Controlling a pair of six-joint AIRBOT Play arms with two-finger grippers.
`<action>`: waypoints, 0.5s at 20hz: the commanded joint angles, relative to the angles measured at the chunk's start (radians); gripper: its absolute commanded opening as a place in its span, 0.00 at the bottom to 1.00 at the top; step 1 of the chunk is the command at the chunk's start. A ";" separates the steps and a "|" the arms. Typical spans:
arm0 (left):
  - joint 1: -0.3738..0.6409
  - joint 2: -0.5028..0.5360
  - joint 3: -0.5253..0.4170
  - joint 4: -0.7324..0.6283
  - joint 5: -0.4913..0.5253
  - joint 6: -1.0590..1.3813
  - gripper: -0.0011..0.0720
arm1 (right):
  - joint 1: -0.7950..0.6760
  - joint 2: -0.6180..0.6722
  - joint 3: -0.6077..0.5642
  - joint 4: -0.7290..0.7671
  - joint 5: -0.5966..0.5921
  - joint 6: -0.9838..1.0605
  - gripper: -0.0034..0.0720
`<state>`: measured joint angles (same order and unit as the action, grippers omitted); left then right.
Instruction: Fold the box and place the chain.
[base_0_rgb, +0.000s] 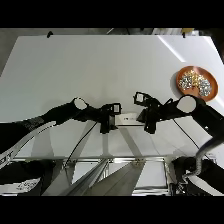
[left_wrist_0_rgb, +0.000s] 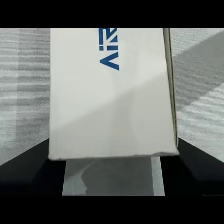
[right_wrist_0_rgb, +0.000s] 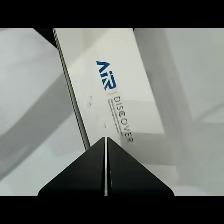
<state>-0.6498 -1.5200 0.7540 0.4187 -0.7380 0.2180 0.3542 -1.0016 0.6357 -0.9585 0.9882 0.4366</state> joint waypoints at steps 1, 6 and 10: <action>0.000 0.001 0.000 0.000 0.001 0.002 0.36 | -0.076 0.071 0.001 -0.077 -0.006 0.211 0.06; 0.000 0.001 0.000 0.000 0.001 0.002 0.36 | -0.210 0.083 0.001 -0.510 0.077 0.750 0.06; 0.000 0.001 0.000 0.000 0.000 0.001 0.36 | -0.283 0.076 0.000 -0.583 0.154 0.861 0.06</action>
<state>-0.6498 -1.5200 0.7540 0.4187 -0.7376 0.2192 0.1238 -0.9253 0.6357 -1.4258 1.0794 1.1366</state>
